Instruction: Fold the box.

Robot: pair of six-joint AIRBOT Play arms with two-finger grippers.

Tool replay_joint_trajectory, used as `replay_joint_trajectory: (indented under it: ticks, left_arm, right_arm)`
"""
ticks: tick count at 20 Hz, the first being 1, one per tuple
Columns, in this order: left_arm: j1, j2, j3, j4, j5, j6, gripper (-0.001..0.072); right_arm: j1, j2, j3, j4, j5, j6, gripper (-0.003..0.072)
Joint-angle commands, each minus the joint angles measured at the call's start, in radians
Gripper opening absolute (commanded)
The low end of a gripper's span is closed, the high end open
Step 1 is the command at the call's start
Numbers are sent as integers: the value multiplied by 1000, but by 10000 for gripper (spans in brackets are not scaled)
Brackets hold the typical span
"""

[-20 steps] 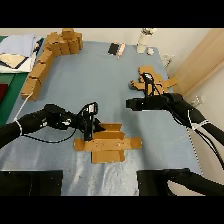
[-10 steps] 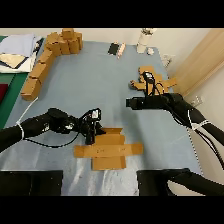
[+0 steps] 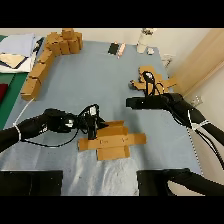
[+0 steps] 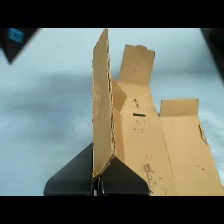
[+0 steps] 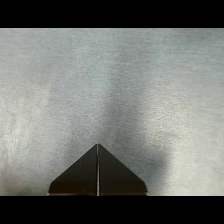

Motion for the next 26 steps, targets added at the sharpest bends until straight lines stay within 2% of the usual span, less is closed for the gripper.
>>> replay_joint_trajectory:
  ticks: [1,5,13,16,20,26]
  left_arm:
    - [0,-5,1,-100,67,135,11]
    - [-14,-32,0,-89,19,109,11]
    - [-27,-55,0,52,-24,-17,11]
    - [-26,-55,0,127,-23,-97,11]
    - [-26,-55,0,132,-21,-106,12]
    - [-25,-35,0,132,-22,-106,12]
  right_arm:
    - [0,0,1,0,9,0,6]
    - [6,0,1,3,19,0,6]
    - [13,0,1,3,23,0,6]
    - [13,0,1,3,23,0,6]
    - [13,0,1,3,16,0,5]
    - [12,67,2,-112,-140,53,5]
